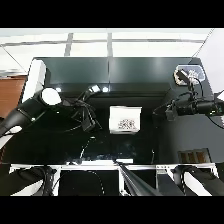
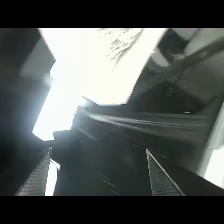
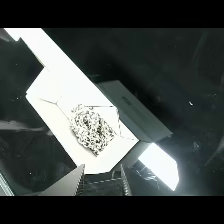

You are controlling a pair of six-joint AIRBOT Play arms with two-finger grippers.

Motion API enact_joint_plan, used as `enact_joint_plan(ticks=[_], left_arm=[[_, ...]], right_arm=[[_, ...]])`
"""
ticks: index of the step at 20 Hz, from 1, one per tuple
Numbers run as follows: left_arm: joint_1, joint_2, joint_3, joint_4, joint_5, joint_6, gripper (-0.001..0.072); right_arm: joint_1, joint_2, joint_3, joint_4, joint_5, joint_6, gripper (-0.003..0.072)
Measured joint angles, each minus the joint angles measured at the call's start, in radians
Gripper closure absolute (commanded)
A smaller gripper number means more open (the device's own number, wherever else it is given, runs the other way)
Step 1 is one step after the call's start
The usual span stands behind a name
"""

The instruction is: Fold the box and place the chain.

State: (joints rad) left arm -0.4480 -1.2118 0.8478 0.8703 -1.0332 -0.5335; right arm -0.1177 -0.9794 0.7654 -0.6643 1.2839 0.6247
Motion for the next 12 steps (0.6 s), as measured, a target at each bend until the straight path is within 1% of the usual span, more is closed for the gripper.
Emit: enact_joint_plan(ticks=[2, 4, 7, 9, 12], left_arm=[[-0.006, -0.034, -0.020, -0.043, 0.050, 0.233, -0.0004], [-0.003, -0.070, -0.031, -0.066, 0.076, 0.383, -0.0004], [0.022, -0.122, -0.039, -0.128, 0.101, 0.513, -0.0004], [0.035, -0.159, -0.040, -0.198, 0.095, 0.590, -0.0006], [0.036, -0.212, -0.040, -0.259, 0.076, 0.697, -0.0008]], right_arm=[[0.000, 0.000, 0.000, 0.000, -0.008, 0.000, 0.0407], [0.000, 0.000, 0.000, 0.000, -0.007, 0.000, 0.0407], [0.000, 0.000, 0.000, 0.000, -0.007, 0.003, 0.0407], [0.000, 0.000, 0.000, 0.000, -0.014, 0.005, 0.0407], [0.000, 0.000, 0.000, 0.001, -0.019, 0.018, 0.0407]])
